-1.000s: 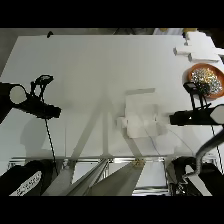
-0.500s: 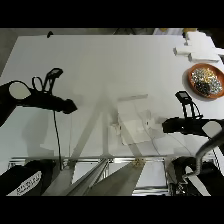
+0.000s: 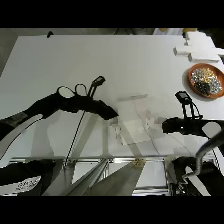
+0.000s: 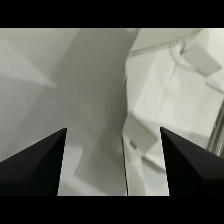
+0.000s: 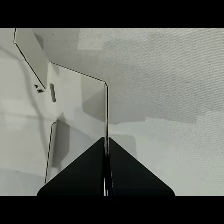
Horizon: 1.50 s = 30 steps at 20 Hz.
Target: Fold the box and place the chain.
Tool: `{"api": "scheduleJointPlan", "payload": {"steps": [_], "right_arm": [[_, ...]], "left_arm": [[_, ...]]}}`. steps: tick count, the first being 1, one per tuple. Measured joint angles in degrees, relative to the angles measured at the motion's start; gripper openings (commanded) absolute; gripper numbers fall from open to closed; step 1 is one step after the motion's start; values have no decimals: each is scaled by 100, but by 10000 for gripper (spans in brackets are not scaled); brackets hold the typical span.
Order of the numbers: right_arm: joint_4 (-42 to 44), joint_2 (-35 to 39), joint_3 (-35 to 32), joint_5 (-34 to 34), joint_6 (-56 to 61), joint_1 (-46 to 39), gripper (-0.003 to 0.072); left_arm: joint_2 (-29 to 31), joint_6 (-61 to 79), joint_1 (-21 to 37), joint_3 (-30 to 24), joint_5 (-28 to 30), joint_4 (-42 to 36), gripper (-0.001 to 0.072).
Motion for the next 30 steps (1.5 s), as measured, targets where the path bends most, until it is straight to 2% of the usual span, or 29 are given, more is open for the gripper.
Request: {"api": "scheduleJointPlan", "payload": {"steps": [4,10,13,15,17,19,20,21,23,24,27,28,30], "right_arm": [[52,0,0,-4,2,0,16],[96,0,0,11,2,0,16],[101,0,0,15,2,0,16],[103,0,0,17,4,0,16],[103,0,0,20,4,0,16],[103,0,0,22,4,0,16],[103,0,0,22,4,0,16],[103,0,0,20,4,0,16],[101,0,0,17,4,0,16],[101,0,0,17,4,0,16],[98,0,0,17,4,0,25],[114,2,0,22,4,0,73],[221,11,17,33,-9,2,94]], "left_arm": [[-435,131,-280,531,236,-260,638],[-852,9,-385,835,-151,149,617],[-918,0,-396,870,-376,404,533],[-933,52,-398,879,-483,553,377],[-944,155,-398,885,-525,640,277],[-953,323,-398,885,-527,678,266],[-953,452,-400,885,-525,658,228],[-953,597,-400,885,-516,608,146],[-953,935,-400,885,-501,444,128],[-953,1093,-400,885,-481,354,29],[-953,1480,-400,885,-481,238,4],[-953,1598,-400,885,-479,221,3],[-951,1875,-400,885,-457,190,1]]}}
